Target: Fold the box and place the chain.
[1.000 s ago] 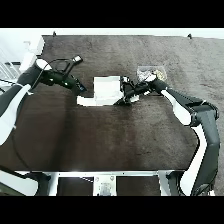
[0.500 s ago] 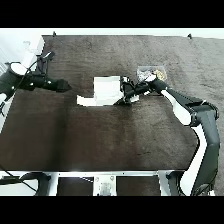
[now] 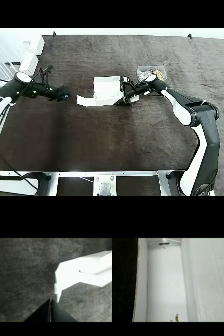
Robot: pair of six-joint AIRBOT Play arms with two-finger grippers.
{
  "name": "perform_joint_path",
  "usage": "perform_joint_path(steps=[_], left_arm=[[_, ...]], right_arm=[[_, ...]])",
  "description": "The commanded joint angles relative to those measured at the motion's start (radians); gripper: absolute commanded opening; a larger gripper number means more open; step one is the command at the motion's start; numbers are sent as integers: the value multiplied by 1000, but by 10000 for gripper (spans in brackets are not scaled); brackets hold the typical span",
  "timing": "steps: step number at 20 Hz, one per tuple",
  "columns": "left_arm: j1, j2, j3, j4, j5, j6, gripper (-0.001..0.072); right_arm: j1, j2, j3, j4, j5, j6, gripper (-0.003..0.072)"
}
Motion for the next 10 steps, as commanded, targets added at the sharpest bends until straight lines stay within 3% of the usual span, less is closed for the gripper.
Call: perform_joint_path(steps=[1, 4, 10], left_arm=[[1, -63, -2, -68, -25, 21, 19], [1, -111, -1, -185, -26, 93, 20], [1, -167, -1, -175, -26, 93, 20]], right_arm=[[1, 0, 0, 0, 0, 0, 456], [1, 0, 0, 0, 0, 0, 456], [1, 0, 0, 0, 1, 0, 456]])
